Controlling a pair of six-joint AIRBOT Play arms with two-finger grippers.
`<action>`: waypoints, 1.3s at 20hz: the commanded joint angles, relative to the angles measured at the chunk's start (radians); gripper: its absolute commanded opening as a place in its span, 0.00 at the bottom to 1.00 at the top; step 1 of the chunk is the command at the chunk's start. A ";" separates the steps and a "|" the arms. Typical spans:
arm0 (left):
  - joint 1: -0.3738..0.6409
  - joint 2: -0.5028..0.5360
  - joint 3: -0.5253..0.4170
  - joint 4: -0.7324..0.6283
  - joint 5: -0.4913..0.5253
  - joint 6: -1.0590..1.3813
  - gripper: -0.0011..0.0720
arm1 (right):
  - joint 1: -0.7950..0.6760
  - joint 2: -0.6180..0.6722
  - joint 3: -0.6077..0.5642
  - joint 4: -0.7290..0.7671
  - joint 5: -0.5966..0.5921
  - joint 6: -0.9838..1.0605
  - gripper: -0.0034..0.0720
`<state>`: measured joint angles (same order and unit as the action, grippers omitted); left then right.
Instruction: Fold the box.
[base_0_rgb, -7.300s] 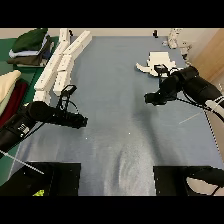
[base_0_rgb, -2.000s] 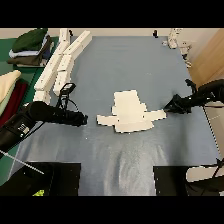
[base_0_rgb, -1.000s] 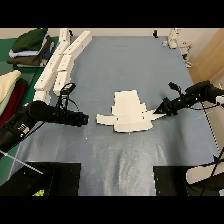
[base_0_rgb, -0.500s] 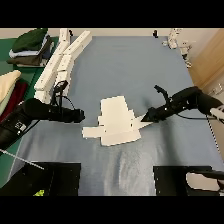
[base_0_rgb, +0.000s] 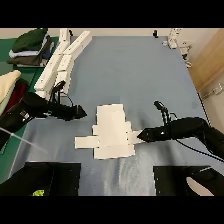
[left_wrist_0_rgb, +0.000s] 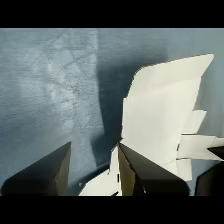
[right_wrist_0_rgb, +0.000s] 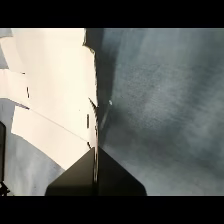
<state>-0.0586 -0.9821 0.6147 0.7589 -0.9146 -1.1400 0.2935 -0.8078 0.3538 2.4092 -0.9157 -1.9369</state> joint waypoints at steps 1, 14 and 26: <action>0.010 -0.151 0.054 -0.203 -0.093 0.260 0.61 | 0.033 0.047 -0.029 -0.013 0.034 0.056 0.05; -0.031 -0.596 0.326 -0.225 -0.370 0.480 0.61 | 0.032 0.047 -0.029 -0.018 -0.010 0.063 0.05; -0.137 -0.639 0.388 -0.216 -0.521 0.550 0.29 | 0.032 0.047 -0.029 -0.054 -0.009 0.079 0.05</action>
<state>-0.1883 -1.6192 0.9989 0.5407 -1.4010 -0.6151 0.3252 -0.7620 0.3252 2.3608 -0.9260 -1.8591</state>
